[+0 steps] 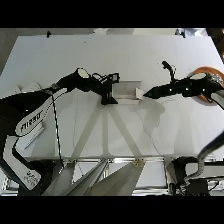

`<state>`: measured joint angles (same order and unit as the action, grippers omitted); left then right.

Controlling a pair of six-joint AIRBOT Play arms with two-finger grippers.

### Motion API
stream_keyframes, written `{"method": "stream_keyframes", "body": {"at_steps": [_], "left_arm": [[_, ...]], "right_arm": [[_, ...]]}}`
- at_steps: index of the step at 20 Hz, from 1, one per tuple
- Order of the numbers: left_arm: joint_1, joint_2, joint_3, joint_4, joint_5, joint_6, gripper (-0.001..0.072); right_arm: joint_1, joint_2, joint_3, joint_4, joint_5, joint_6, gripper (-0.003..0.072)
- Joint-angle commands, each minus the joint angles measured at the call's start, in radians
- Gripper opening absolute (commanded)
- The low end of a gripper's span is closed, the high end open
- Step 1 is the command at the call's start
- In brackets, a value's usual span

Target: Fold the box and place the chain.

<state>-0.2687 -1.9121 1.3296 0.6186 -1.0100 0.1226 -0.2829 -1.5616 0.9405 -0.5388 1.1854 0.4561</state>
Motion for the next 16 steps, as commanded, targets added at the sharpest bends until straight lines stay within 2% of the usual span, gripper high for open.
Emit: {"method": "stream_keyframes", "body": {"at_steps": [1, 4, 8, 10, 11, 12, 16], "left_arm": [[-0.001, 0.000, 0.001, 0.000, 0.000, 0.000, 0.0419], [-0.001, 0.001, 0.001, 0.000, 0.000, 0.000, 0.0419], [-0.001, 0.001, 0.001, 0.000, 0.000, 0.000, 0.0419], [-0.001, 0.001, 0.001, 0.000, 0.000, 0.000, 0.0419], [-0.001, 0.001, 0.001, 0.000, 0.000, 0.000, 0.0419], [-0.001, 0.001, 0.001, 0.000, 0.000, 0.000, 0.0419], [-0.001, 0.001, 0.001, 0.000, 0.000, 0.000, 0.0419]], "right_arm": [[0.001, 0.002, 0.001, 0.013, -0.008, -0.014, 0.0230], [0.001, 0.002, 0.001, 0.011, -0.042, -0.013, 0.0288], [0.005, 0.002, 0.001, 0.002, -0.054, -0.013, 0.0299], [0.023, 0.002, 0.001, -0.028, -0.059, -0.012, 0.0367], [0.034, 0.002, 0.001, -0.029, -0.060, -0.011, 0.0429], [0.047, 0.002, 0.001, -0.021, -0.060, -0.003, 0.0451], [0.066, 0.005, 0.001, 0.022, -0.034, 0.019, 0.0450]]}}
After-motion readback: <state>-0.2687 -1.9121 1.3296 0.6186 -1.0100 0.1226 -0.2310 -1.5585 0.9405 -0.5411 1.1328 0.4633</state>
